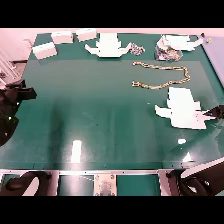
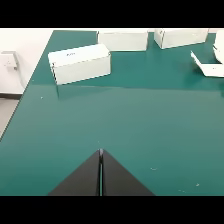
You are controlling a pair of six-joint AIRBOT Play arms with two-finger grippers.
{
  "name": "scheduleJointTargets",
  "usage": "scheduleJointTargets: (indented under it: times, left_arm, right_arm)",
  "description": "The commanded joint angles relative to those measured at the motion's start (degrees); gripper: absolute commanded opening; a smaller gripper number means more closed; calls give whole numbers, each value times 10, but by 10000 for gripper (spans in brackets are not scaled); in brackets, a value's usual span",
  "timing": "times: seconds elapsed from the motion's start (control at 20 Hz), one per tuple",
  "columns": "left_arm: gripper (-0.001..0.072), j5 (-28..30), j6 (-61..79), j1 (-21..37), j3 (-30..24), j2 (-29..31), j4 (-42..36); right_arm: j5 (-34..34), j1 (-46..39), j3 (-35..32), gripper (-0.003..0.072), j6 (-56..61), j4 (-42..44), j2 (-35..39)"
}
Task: Fold the box and place the chain.
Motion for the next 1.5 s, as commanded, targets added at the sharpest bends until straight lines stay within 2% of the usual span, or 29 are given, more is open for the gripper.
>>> scheduleJointTargets:
  times: [0.0, 0.15, 0.35, 0.5, 0.6, 0.75, 0.9, 1.1, 1.2, 1.45]
  left_arm:
    - [22, 0, 0, 0, 0, 0, 0]
    - [22, 0, 0, 0, 0, 0, 0]
    - [22, 0, 0, 0, 0, 0, 0]
    - [22, 0, 0, 0, 0, 0, 0]
    - [22, 0, 0, 0, 0, 0, 0]
    - [22, 0, 0, 0, 0, 0, 0]
    - [22, 0, 0, 0, 0, 0, 0]
    - [22, 0, 0, 0, 0, 0, 0]
    - [22, 0, 0, 0, 0, 0, 0]
    - [22, 0, 0, 0, 0, 0, 0]
  right_arm:
    - [5, 18, -83, 8, 13, 73, 57]
    - [4, 54, -182, 8, 20, 135, 122]
    - [-3, 129, -332, 8, 5, 167, 202]
    - [-95, 199, -433, 7, -13, 203, 270]
    - [-161, 250, -471, 7, -12, 227, 299]
    - [-261, 347, -489, 8, -13, 267, 310]
    - [-397, 448, -489, 7, -30, 284, 309]
    - [-523, 514, -488, 7, -30, 322, 309]
    - [-546, 522, -486, 7, -30, 331, 307]
    - [-547, 525, -487, 7, 3, 358, 299]
